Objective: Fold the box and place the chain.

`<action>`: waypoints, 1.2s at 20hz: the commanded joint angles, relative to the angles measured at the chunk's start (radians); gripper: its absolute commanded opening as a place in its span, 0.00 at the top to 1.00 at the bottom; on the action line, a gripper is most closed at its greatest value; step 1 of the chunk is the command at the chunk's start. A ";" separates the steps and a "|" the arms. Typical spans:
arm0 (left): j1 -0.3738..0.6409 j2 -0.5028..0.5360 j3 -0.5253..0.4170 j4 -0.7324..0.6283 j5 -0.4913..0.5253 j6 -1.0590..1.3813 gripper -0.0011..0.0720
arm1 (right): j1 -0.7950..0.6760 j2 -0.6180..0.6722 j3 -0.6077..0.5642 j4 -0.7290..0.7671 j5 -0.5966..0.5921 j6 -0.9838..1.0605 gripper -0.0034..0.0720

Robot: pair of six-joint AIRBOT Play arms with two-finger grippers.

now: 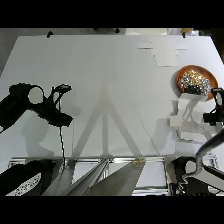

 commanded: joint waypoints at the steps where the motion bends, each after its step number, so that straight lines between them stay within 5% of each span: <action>1: -0.001 0.000 0.000 0.000 0.000 0.000 0.97 | -0.006 -0.045 0.000 0.008 0.069 0.016 0.65; 3: -0.001 0.000 0.000 0.000 0.000 0.000 0.97 | -0.005 -0.042 0.000 0.016 0.076 0.005 0.93; 8: -0.001 0.000 0.000 0.000 0.000 0.000 0.97 | 0.117 0.035 0.000 0.186 0.046 -0.053 0.93; 15: -0.001 0.000 0.000 0.000 0.000 0.000 0.97 | 0.410 0.259 -0.037 0.738 -0.005 -0.121 0.94; 19: -0.001 0.000 0.000 0.000 0.000 0.000 0.97 | 0.565 0.412 -0.153 0.859 -0.132 -0.084 0.94; 24: -0.001 0.000 0.000 0.000 0.000 0.000 0.97 | 0.701 0.424 -0.198 0.850 -0.222 0.012 0.94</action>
